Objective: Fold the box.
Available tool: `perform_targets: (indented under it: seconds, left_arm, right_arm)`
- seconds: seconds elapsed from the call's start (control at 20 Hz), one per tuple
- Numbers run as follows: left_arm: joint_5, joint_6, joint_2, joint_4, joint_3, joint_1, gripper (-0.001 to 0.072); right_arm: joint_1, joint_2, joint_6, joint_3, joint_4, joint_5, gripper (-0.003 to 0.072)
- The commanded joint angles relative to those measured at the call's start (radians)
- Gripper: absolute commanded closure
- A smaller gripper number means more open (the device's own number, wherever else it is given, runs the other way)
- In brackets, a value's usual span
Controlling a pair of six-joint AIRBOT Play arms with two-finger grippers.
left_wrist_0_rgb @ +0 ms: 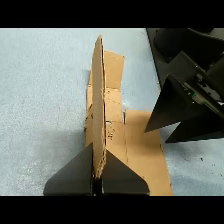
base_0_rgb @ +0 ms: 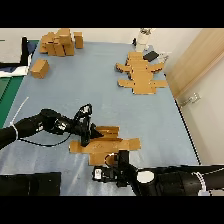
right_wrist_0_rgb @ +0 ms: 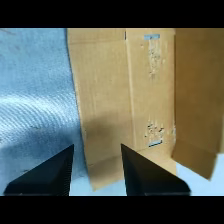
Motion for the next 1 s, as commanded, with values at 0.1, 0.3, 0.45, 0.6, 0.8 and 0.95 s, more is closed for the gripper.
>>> perform_targets:
  seconds: [0.1,0.3,0.45,0.6,0.8,0.95]
  left_arm:
    - [0.000,0.000,0.000,0.000,0.001,0.000,0.0697]
    - [0.000,0.000,0.000,0.000,0.001,0.000,0.0697]
    - [0.000,0.000,0.000,0.000,0.001,0.000,0.0697]
    - [0.000,0.000,0.000,0.000,0.001,0.000,0.0697]
    - [0.000,0.000,0.000,0.000,0.001,0.000,0.0697]
    - [0.000,0.000,0.000,0.000,0.001,0.000,0.0697]
  right_arm:
    - [-0.005,-0.008,0.017,-0.001,-0.074,0.002,0.0232]
    - [-0.017,-0.008,0.033,-0.001,-0.109,0.002,0.0233]
    - [-0.017,-0.008,0.059,-0.001,-0.130,0.001,0.0233]
    - [-0.017,-0.008,0.117,0.001,-0.187,-0.008,0.0232]
    - [-0.017,-0.008,0.117,0.008,-0.172,-0.008,0.0178]
    - [-0.028,-0.006,0.167,0.008,-0.209,-0.024,-0.0034]
